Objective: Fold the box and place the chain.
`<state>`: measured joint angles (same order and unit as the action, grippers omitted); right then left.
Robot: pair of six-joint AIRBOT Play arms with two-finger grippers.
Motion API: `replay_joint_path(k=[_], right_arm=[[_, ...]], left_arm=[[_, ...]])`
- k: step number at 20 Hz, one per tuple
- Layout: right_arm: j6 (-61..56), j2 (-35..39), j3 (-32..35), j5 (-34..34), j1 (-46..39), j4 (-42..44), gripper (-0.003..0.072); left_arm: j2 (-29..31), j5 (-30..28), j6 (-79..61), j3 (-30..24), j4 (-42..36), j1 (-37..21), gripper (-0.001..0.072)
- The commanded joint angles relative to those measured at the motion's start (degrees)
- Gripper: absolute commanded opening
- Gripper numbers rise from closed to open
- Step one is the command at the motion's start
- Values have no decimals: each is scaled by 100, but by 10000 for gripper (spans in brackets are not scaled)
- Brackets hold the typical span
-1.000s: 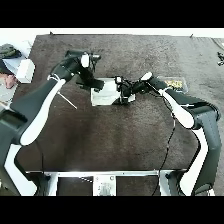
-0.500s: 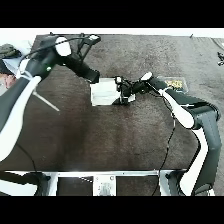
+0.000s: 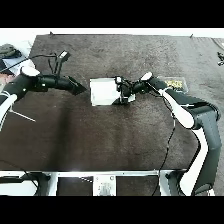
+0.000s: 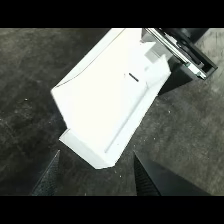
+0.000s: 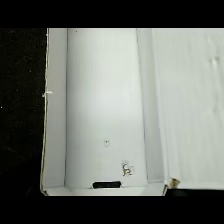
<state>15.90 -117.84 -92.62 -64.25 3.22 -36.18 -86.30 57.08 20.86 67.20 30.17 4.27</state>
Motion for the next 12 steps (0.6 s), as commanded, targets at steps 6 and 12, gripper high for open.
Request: replay_joint_path(k=[6,12], right_arm=[[-2,-2,2,-2,4,0,368],[-2,-2,2,-2,2,0,368]], left_arm=[[-614,-247,-1714,142,-658,-201,490],[-2218,1266,-2935,1740,-516,-402,492]])
